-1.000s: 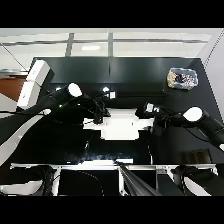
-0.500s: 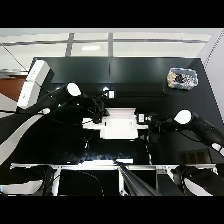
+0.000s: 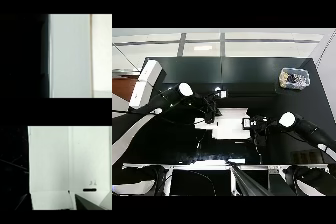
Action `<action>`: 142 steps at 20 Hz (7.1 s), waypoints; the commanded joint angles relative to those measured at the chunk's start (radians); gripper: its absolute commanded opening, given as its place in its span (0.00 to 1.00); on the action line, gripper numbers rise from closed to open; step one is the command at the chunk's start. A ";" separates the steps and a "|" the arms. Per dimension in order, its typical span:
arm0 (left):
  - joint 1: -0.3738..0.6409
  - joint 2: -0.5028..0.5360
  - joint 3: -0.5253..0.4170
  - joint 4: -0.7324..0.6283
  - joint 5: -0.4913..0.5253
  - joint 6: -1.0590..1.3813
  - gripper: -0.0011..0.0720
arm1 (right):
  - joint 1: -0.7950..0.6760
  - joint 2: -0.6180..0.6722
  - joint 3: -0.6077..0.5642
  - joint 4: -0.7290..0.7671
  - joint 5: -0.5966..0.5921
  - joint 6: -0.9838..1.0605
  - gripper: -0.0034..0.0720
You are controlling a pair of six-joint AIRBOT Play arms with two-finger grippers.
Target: Fold the box and place the chain.
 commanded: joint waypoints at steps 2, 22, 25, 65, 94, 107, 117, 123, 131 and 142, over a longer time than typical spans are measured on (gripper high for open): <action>0.001 0.000 0.001 -0.039 -0.001 0.000 0.05 | 0.016 -0.005 -0.001 0.009 -0.047 0.011 0.97; 0.000 -0.030 0.001 -0.042 -0.027 0.000 0.05 | 0.015 0.030 0.003 0.006 -0.132 0.132 0.97; 0.000 -0.028 0.001 -0.043 -0.027 0.000 0.05 | 0.015 0.089 0.003 0.002 -0.129 0.147 0.97; -0.086 0.014 0.000 0.044 0.006 -0.007 0.05 | -0.082 0.074 0.001 0.169 -0.019 0.036 0.97; -0.085 0.011 -0.003 0.097 0.010 -0.061 0.05 | -0.082 -0.106 -0.003 0.248 -0.047 -0.206 0.97; -0.085 0.011 -0.003 0.097 0.010 -0.061 0.05 | -0.082 -0.093 -0.002 0.239 -0.049 -0.186 0.97; -0.085 0.011 -0.003 0.097 0.010 -0.061 0.05 | -0.084 -0.066 -0.003 0.184 -0.039 -0.113 0.97; -0.085 0.011 -0.003 0.097 0.010 -0.061 0.05 | -0.084 -0.067 -0.005 0.183 -0.050 -0.112 0.97; -0.086 0.011 -0.003 0.096 0.010 -0.061 0.05 | -0.084 -0.067 -0.030 0.203 -0.078 -0.120 0.97; -0.086 0.011 -0.003 0.092 0.010 -0.061 0.05 | -0.035 -0.086 -0.030 0.231 -0.118 -0.146 0.97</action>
